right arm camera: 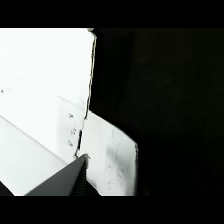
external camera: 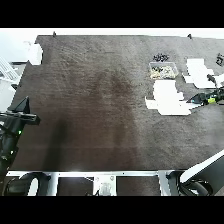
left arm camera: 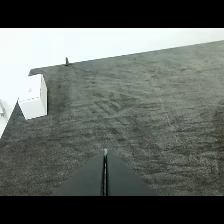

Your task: Fold the box and place the chain.

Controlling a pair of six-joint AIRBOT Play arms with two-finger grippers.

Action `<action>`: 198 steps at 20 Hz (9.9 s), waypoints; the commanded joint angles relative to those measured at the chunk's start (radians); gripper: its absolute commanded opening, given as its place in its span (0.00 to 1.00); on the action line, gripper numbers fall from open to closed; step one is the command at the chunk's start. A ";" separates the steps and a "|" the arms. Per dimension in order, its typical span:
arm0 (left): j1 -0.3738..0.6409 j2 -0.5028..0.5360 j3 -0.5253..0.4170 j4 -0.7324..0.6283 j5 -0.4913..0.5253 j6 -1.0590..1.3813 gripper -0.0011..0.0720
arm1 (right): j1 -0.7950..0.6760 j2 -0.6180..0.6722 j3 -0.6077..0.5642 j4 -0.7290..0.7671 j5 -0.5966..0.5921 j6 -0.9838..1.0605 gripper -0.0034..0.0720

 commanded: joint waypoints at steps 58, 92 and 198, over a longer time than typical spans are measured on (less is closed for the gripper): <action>0.000 -0.011 0.002 -0.003 -0.046 0.001 0.65 | 0.780 0.391 -0.660 0.398 -0.730 0.258 0.06; -0.145 -1.635 1.475 0.581 -0.826 -0.677 0.65 | 0.780 0.391 -0.678 0.415 -0.752 0.065 0.06; -0.283 -2.012 1.487 0.025 -1.032 0.453 0.04 | 0.693 0.484 -0.733 0.574 -0.828 -0.220 0.37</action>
